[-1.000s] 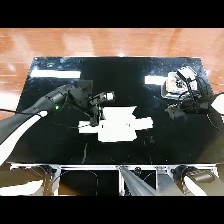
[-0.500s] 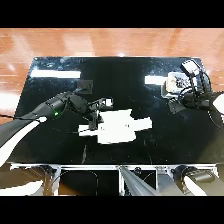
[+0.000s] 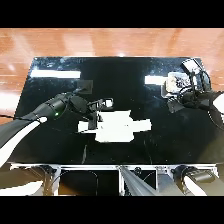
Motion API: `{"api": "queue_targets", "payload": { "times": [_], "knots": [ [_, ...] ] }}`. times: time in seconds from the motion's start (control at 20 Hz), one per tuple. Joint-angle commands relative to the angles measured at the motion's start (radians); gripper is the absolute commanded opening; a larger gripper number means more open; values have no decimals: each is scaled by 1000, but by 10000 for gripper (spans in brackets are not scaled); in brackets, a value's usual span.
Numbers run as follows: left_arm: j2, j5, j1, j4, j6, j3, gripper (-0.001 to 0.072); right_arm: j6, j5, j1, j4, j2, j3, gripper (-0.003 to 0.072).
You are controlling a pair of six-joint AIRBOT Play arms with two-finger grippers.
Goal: Fold the box and place the chain.
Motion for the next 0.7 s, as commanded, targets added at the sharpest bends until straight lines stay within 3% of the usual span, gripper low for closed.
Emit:
{"api": "queue_targets", "payload": {
  "times": [0.0,0.15,0.25,0.35,0.5,0.65],
  "knots": [
    [-1,-120,-6,68,3,0,19,-183,56,0,53,-1,-13,720],
    [-1,-105,-6,69,2,0,19,-382,190,0,161,-2,-85,720],
    [-1,-82,-10,70,-1,0,19,-492,183,22,330,-1,-164,720],
    [-1,-79,-13,67,-1,0,19,-655,106,87,416,-2,-255,720],
    [-1,-76,-13,66,-5,0,19,-883,-86,195,425,-2,-366,720],
    [-1,-76,-13,66,-6,0,19,-953,-223,267,433,-16,-414,720]
  ]
}}
